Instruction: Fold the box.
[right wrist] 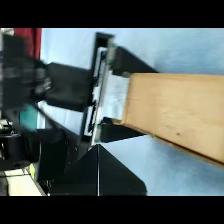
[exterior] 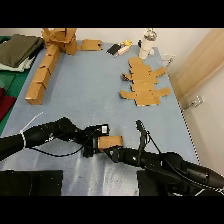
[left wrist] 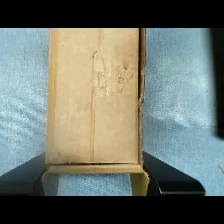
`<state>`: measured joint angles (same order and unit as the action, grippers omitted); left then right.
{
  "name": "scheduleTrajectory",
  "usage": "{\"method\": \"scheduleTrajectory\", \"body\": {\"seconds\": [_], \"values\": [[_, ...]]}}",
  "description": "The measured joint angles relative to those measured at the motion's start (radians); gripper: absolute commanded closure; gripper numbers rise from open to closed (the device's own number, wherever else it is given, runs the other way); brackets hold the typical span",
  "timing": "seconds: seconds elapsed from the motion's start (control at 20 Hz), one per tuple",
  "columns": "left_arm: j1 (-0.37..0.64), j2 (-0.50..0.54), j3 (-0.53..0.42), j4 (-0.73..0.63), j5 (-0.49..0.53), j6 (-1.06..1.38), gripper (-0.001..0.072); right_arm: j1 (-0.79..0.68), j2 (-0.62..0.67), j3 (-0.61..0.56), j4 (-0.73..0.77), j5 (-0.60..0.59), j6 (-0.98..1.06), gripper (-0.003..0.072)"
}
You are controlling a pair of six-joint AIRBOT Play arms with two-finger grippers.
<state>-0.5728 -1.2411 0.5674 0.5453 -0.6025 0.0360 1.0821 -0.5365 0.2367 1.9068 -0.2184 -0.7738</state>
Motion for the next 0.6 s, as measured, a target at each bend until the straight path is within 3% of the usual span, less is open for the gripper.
{"method": "scheduleTrajectory", "body": {"seconds": [0.1, 0.35, 0.45, 0.6], "values": [[0.000, 0.000, 0.000, 0.000, 0.000, 0.000, 0.0307, -0.020, 0.032, 0.076, -0.141, -0.207, 0.072, 0.0684], [0.000, 0.000, 0.000, 0.000, 0.000, 0.000, 0.0307, -0.107, -0.019, 0.282, -0.537, -0.888, 0.128, 0.0683], [0.000, 0.000, 0.000, 0.000, 0.000, 0.000, 0.0308, -0.154, -0.075, 0.338, -0.622, -1.033, 0.106, 0.0683], [0.000, 0.000, 0.000, -0.002, 0.000, 0.000, 0.0308, -0.204, -0.169, 0.383, -0.663, -1.079, 0.084, 0.0683]]}}
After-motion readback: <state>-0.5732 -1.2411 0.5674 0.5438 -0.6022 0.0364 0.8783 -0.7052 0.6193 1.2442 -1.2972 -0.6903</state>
